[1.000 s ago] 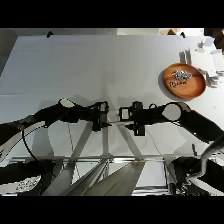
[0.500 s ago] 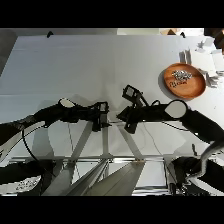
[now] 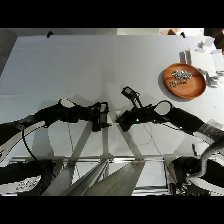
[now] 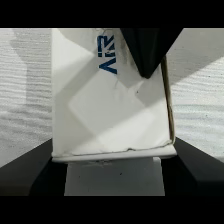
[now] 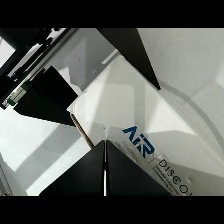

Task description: Fold the box and place the chain.

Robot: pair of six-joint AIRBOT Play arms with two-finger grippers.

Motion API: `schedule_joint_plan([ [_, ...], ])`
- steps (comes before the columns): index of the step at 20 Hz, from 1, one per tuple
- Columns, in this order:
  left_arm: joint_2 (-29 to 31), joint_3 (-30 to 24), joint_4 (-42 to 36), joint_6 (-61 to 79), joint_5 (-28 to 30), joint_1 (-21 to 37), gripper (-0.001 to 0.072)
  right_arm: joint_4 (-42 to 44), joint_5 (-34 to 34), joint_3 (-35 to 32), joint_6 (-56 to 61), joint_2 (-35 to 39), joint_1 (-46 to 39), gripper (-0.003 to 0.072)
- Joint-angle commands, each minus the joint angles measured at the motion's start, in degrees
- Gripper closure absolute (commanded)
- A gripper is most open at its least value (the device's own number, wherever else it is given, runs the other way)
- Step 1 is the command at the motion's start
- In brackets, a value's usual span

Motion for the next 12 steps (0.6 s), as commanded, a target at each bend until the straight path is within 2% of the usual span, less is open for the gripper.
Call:
schedule_joint_plan([
  [1,0.04,0.02,-0.15,-0.22,-0.07,0.00,0.0497,-0.20,-1.79,-0.52,0.57,0.92,0.00,0.0663],
  [7,0.04,0.00,-0.15,-0.22,-0.07,0.00,0.0497,-0.44,-6.19,-0.52,2.38,14.03,-2.34,0.0662],
  [10,0.04,0.02,-0.15,-0.22,-0.09,0.00,0.0497,-0.39,-2.82,-2.21,6.95,17.46,-8.41,0.0665],
  [12,0.04,0.02,-0.15,-0.22,-0.07,0.00,0.0497,0.50,-0.55,-6.23,7.65,17.49,-10.95,0.0665],
])
